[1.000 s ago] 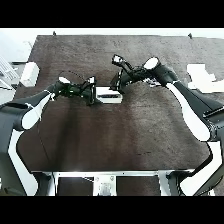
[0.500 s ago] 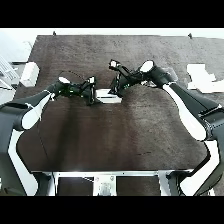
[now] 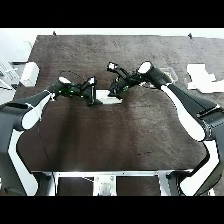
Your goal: Fold the box and place the chain.
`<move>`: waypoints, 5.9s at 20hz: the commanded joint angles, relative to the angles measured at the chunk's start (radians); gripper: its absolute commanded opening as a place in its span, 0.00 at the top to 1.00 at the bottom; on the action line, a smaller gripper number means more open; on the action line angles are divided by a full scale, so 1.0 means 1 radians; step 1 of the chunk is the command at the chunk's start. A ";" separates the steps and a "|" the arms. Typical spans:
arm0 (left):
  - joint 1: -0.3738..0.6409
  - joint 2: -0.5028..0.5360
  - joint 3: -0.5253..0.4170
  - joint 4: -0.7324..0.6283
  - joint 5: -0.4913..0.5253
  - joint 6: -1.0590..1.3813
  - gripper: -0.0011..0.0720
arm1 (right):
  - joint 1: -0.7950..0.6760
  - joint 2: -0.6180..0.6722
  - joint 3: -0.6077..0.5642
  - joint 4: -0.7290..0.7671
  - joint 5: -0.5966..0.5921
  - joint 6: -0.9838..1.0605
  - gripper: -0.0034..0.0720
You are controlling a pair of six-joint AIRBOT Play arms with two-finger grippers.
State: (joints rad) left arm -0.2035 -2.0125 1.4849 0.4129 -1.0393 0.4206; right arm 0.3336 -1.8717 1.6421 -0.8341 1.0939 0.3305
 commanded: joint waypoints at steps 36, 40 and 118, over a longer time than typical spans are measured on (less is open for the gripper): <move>0.001 0.001 0.000 -0.002 0.009 -0.002 0.44 | -0.051 0.098 -0.053 0.207 0.074 0.009 0.94; 0.001 0.001 0.000 -0.002 0.008 -0.002 0.44 | -0.063 0.237 -0.069 0.214 0.078 0.072 0.94; 0.426 0.422 -0.233 0.001 0.867 -0.753 0.00 | -0.229 1.160 -1.184 0.060 -0.614 0.507 0.35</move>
State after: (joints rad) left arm 0.2214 -1.6676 1.2522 0.4019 -0.1680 -0.3325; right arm 0.1043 -0.7113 0.4580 -0.7742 0.4793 0.8379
